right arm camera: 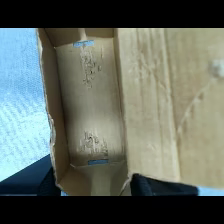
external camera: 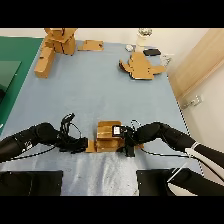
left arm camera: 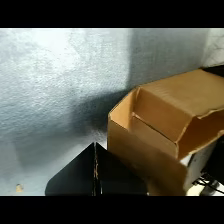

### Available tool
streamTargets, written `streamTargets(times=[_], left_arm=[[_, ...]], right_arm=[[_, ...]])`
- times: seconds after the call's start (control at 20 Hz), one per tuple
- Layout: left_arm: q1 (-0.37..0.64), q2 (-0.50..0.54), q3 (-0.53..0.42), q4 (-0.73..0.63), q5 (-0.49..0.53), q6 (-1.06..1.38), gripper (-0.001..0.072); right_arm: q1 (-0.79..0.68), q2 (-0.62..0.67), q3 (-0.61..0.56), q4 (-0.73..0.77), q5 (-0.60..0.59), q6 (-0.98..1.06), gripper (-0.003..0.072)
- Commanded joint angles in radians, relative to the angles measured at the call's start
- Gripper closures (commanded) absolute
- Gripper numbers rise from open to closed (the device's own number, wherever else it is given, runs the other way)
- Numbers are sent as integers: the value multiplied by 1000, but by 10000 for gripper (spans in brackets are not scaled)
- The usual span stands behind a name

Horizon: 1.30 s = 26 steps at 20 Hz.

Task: Fold the box.

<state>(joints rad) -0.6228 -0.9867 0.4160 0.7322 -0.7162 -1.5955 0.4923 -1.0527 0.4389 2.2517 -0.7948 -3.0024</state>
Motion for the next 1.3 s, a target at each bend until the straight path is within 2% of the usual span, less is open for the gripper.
streamTargets(times=[0.0,0.4,0.45,0.5,0.6,0.9,1.0,1.15,1.25], left_arm=[[-1,0,27,-113,-9,104,697],[1,0,98,-145,-51,167,690],[1,0,98,-143,-56,167,503],[1,0,98,-143,-63,166,389],[2,0,98,-141,-66,166,410],[-2,-1,100,-151,-73,164,402],[-18,-3,100,-158,-57,165,210],[-39,-5,100,-158,30,166,203],[-38,-5,100,-157,45,166,204]], right_arm=[[0,0,0,0,0,0,180],[0,0,0,0,0,0,180],[0,0,0,0,0,0,180],[0,0,0,0,0,0,180],[0,0,0,0,0,0,180],[0,0,0,0,0,0,181],[0,0,0,0,0,0,180],[0,0,0,0,0,0,180],[0,0,0,0,0,0,180]])
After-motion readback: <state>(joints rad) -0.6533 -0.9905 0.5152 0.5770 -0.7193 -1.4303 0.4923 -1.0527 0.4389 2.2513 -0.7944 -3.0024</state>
